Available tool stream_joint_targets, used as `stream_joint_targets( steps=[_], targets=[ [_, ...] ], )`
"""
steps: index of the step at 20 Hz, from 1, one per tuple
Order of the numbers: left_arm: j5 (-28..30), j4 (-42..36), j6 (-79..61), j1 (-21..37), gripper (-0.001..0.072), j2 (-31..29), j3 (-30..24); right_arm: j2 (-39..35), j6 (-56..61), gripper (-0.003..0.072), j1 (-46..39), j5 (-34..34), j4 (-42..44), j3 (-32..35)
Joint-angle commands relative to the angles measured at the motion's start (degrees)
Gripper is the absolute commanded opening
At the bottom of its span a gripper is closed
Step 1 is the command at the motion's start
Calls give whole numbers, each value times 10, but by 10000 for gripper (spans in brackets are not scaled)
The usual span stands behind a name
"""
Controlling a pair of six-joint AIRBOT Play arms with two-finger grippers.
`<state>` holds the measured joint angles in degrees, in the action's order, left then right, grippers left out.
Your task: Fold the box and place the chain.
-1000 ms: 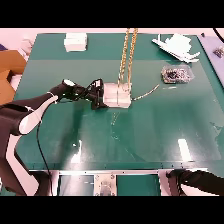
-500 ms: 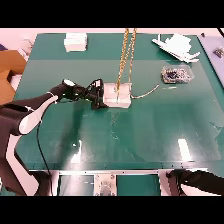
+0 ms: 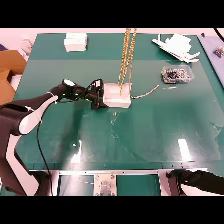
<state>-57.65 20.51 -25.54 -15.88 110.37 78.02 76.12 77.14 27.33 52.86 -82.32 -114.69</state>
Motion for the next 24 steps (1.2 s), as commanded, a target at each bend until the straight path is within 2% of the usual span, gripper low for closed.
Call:
stream_joint_targets(
  steps=[1,5,7,17,24],
  targets=[
    [0,0,0,0,529,0,0,0,0,6,-2,-5,-2,0],
    [0,0,0,0,529,0,0,0,11,7,0,69,29,8],
    [0,0,0,0,529,0,0,0,11,6,0,83,40,28],
    [0,0,0,0,529,0,0,0,19,6,0,86,91,170],
    [0,0,0,0,529,0,0,0,17,5,0,33,115,287]
  ],
)
